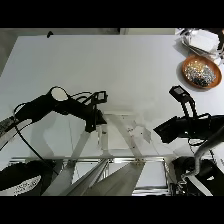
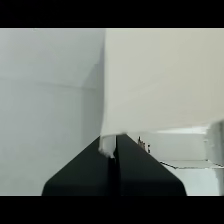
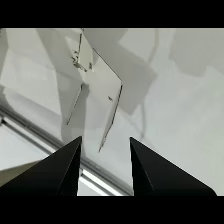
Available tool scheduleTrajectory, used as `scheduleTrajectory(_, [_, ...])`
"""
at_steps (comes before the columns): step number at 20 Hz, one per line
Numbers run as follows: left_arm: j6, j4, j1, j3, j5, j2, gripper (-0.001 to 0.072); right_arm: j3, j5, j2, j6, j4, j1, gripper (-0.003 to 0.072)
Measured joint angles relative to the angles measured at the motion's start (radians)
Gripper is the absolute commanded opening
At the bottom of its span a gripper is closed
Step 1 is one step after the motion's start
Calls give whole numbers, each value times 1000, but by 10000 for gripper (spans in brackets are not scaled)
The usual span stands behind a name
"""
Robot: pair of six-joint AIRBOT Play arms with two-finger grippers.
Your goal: Fold the box and place the chain.
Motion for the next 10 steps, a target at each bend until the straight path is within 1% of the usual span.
scheduleTrajectory(6, [76, -63, -34, -5, 160, -4, 6, 0, -14, 12, -2, -2, 0, 340])
scheduleTrajectory(10, [108, -117, -39, -6, 201, -47, 6, 0, -40, 13, -6, -3, 0, 340])
